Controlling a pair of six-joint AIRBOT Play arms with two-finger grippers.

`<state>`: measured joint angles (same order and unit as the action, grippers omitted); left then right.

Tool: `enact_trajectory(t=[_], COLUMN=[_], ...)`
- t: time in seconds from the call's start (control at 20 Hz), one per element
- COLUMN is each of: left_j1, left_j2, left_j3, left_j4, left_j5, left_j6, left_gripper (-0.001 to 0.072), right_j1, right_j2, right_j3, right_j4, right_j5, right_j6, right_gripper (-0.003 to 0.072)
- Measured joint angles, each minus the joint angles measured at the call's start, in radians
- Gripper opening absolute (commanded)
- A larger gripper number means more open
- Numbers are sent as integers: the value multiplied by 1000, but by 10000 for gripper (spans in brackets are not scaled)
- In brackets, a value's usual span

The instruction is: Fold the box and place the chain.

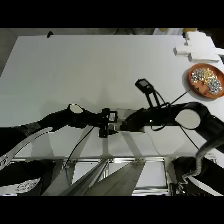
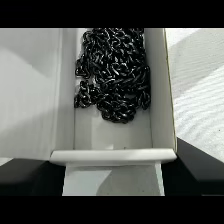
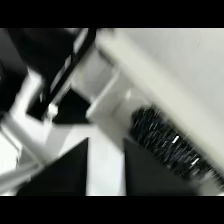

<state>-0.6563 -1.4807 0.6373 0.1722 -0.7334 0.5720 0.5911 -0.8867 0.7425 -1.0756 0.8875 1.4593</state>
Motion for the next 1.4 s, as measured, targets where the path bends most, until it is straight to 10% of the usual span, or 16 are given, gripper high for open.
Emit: enact_trajectory(t=[0.4, 0.55, 1.4], left_j1=[0, 0, 0], left_j2=[0, 0, 0], left_j3=[0, 0, 0], left_j4=[0, 0, 0], left_j5=[0, 0, 0], left_j6=[0, 0, 0], left_gripper=[134, 134, 134], right_j1=[-345, -420, -467], right_j2=[-67, -124, -265], right_j3=[94, 71, -105], right_j4=[-187, -254, -377], right_j5=[44, 69, -40], right_j6=[13, 39, 117], right_gripper=[39, 366, 289])
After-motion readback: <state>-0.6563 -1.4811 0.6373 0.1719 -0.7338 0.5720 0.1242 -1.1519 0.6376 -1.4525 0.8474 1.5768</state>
